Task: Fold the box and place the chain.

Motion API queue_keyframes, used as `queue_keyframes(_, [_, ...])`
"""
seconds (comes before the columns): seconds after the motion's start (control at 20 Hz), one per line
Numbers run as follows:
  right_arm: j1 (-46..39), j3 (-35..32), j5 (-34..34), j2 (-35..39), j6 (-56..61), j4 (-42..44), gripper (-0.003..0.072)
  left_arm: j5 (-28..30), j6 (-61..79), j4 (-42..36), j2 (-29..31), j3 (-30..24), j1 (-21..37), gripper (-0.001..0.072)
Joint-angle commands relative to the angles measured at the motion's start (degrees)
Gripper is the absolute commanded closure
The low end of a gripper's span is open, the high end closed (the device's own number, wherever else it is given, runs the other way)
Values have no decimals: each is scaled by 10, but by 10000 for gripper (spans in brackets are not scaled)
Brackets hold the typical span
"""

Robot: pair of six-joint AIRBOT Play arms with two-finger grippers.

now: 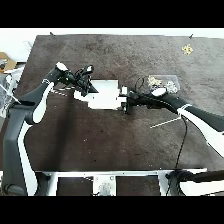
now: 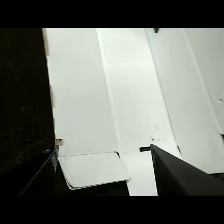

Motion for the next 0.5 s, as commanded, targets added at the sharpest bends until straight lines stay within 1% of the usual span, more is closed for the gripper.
queue_keyframes(0.0, [21,13,-22,-29,13,-43,42,0,0,0,0,0,0,697])
queue_keyframes(0.15, [49,13,-60,-31,14,-43,43,0,0,0,0,0,0,698])
queue_keyframes(0.3, [47,13,-99,-33,49,-43,43,0,0,0,0,0,0,698])
queue_keyframes(0.45, [33,15,-99,-11,54,-41,44,0,0,-1,0,0,0,698])
